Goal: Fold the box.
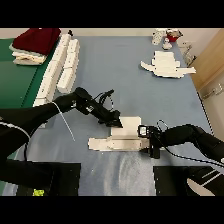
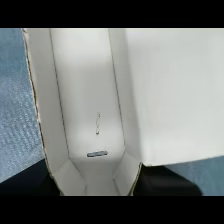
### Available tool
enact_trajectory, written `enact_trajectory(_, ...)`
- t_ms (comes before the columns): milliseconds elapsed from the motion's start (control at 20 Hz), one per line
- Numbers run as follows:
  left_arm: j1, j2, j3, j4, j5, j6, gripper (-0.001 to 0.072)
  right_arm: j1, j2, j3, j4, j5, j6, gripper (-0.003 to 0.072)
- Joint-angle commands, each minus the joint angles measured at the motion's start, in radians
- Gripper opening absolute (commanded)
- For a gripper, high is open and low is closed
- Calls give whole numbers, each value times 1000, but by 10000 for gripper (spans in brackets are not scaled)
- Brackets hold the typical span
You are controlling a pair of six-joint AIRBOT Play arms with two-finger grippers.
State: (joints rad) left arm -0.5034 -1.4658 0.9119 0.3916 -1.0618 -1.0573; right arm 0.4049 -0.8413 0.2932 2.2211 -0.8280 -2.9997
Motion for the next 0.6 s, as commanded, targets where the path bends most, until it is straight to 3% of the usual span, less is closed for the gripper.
enact_trajectory(0,18,66,24,11,-2,64,11,0,0,1,0,0,-1,509)
enact_trajectory(250,-50,270,14,245,33,57,8,0,0,1,0,0,-1,509)
enact_trajectory(400,-228,420,-57,442,166,12,8,0,0,1,0,1,-1,509)
enact_trajectory(550,-431,537,-153,548,316,-12,8,0,0,1,0,0,-1,509)
